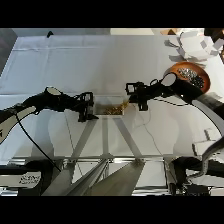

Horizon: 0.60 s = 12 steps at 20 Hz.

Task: Fold the box and place the chain.

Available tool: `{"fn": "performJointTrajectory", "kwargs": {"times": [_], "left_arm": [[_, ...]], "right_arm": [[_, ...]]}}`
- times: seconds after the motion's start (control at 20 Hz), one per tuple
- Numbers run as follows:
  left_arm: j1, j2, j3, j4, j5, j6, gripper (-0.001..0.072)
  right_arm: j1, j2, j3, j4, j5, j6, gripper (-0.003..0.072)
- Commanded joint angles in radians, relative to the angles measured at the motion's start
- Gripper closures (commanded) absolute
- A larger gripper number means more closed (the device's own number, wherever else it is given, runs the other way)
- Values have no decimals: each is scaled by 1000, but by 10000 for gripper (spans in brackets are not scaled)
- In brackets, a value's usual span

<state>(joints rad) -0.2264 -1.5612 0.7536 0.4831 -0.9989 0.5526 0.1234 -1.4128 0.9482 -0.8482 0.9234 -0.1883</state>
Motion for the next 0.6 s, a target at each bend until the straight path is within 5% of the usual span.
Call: {"fn": "performJointTrajectory", "kwargs": {"times": [0.0,0.55], "left_arm": [[0,0,0,1,0,0,380],[0,0,0,1,0,0,380]], "right_arm": [[13,98,1,-34,85,121,679],[264,207,21,103,-90,323,679]]}}
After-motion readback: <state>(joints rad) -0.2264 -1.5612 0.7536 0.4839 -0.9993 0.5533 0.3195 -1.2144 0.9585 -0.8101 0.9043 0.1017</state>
